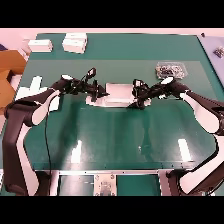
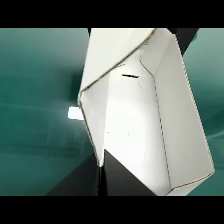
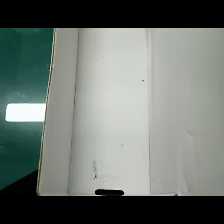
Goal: Fold the box and place the chain.
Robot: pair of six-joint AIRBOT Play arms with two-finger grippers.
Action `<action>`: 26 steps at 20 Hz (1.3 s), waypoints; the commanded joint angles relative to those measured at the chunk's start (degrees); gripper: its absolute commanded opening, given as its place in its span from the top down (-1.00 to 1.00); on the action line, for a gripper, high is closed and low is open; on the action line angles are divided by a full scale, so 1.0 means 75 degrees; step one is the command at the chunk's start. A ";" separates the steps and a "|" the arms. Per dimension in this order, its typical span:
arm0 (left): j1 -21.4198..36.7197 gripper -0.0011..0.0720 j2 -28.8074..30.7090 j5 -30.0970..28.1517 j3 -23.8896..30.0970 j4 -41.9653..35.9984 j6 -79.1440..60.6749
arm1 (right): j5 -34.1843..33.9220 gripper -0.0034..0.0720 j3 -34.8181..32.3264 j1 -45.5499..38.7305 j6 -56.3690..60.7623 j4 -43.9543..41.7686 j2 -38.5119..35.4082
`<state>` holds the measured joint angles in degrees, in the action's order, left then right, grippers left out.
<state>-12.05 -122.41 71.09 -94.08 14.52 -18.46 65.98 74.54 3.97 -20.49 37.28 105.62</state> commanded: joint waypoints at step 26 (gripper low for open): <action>0.0003 0.92 0.0006 -0.0012 -0.0003 -0.0003 0.0000 | 0.0353 -0.77 0.0003 -0.0154 -0.0711 -0.0720 0.0184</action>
